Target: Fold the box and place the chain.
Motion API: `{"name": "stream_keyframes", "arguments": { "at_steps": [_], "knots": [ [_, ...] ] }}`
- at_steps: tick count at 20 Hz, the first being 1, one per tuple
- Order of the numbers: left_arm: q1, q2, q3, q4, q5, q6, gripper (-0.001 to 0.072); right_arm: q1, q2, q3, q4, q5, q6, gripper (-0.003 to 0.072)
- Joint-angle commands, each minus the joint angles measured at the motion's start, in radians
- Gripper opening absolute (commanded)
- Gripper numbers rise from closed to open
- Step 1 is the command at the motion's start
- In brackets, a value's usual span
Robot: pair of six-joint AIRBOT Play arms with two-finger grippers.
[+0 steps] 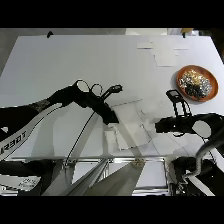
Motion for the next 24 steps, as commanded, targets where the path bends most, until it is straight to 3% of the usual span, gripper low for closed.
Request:
{"name": "stream_keyframes", "arguments": {
  "at_steps": [1, 2, 5, 11, 14, 24],
  "knots": [
    [-0.015, 0.003, 0.001, 0.003, 0.007, 0.164, 0.0000, 0.001, 0.001, 0.005, 0.003, -0.002, -0.003, 0.0205],
    [-0.021, 0.003, 0.001, 0.004, 0.014, 0.192, 0.0000, 0.001, 0.001, 0.012, 0.004, 0.003, -0.010, 0.0265],
    [-0.037, 0.007, 0.001, 0.020, 0.036, 0.267, 0.0000, 0.001, 0.002, 0.056, 0.006, 0.028, -0.061, 0.0344],
    [-0.063, 0.080, 0.001, 0.210, 0.214, 0.259, 0.0000, 0.001, 0.050, 0.135, -0.009, 0.067, -0.242, 0.0343],
    [-0.063, 0.105, 0.001, 0.227, 0.283, 0.259, 0.0000, 0.001, 0.090, 0.135, -0.030, 0.071, -0.291, 0.0343],
    [-0.063, 0.039, 0.001, 0.228, 0.320, 0.262, 0.0001, 0.001, 0.102, 0.135, -0.040, 0.066, -0.320, 0.0342]
  ]
}}
